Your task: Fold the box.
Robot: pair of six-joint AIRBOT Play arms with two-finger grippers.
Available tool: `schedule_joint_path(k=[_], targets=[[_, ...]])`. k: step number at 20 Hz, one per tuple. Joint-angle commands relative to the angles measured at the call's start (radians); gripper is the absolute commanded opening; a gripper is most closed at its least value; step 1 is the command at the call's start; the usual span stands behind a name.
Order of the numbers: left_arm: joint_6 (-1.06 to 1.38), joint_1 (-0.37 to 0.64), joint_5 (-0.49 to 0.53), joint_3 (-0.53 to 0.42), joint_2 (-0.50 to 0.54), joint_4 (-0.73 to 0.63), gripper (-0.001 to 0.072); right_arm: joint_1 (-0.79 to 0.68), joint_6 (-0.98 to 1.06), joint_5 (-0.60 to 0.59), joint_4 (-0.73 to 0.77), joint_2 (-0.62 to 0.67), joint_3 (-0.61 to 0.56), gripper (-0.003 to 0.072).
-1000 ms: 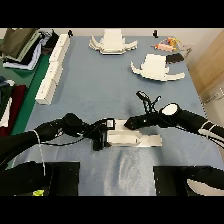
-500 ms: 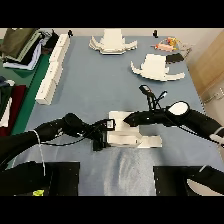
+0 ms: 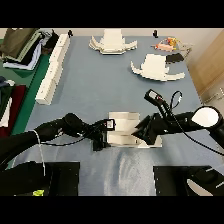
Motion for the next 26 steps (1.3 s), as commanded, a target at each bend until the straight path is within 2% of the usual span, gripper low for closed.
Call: schedule_joint_path(k=[1, 4, 7, 10, 13, 16, 18, 20, 21, 22, 25, 26], targets=[[-0.001, 0.000, 0.000, 0.001, 0.000, 0.000, 0.0480, 0.000, -0.024, 0.126, -0.253, 0.056, -0.012, 0.0498], [-0.001, 0.000, 0.000, 0.001, 0.000, 0.000, 0.0480, 0.000, -0.133, 0.095, -0.364, 0.054, -0.067, 0.0650], [-0.001, 0.000, 0.000, 0.001, 0.000, 0.000, 0.0480, 0.000, -0.245, -0.029, -0.363, 0.052, -0.148, 0.0654], [-0.001, 0.000, 0.000, 0.001, 0.000, 0.000, 0.0480, 0.000, -0.364, -0.133, -0.266, 0.006, -0.202, 0.0658], [-0.001, 0.000, 0.000, 0.001, 0.000, 0.000, 0.0480, 0.005, -0.468, -0.190, -0.171, -0.051, -0.204, 0.0641], [-0.001, 0.000, 0.001, 0.001, 0.000, 0.000, 0.0480, 0.043, -0.485, -0.275, -0.164, -0.080, -0.204, 0.0632], [-0.001, 0.000, 0.000, 0.001, 0.000, 0.000, 0.0480, 0.063, -0.485, -0.294, -0.163, -0.104, -0.204, 0.0411], [-0.001, 0.000, 0.001, 0.001, 0.000, 0.000, 0.0480, 0.069, -0.486, -0.300, -0.151, -0.119, -0.204, 0.0394], [-0.001, 0.000, 0.000, 0.001, 0.000, 0.000, 0.0480, 0.068, -0.494, -0.297, -0.139, -0.119, -0.204, 0.0289], [-0.001, 0.000, 0.000, 0.001, 0.000, 0.000, 0.0480, 0.068, -0.494, -0.293, -0.125, -0.119, -0.204, 0.0218], [-0.001, 0.000, 0.001, 0.001, 0.000, 0.000, 0.0480, 0.091, -0.493, -0.280, -0.100, -0.119, -0.204, 0.0205], [-0.001, 0.000, 0.000, 0.001, 0.000, 0.000, 0.0480, 0.104, -0.493, -0.281, -0.100, -0.120, -0.204, 0.0138]])
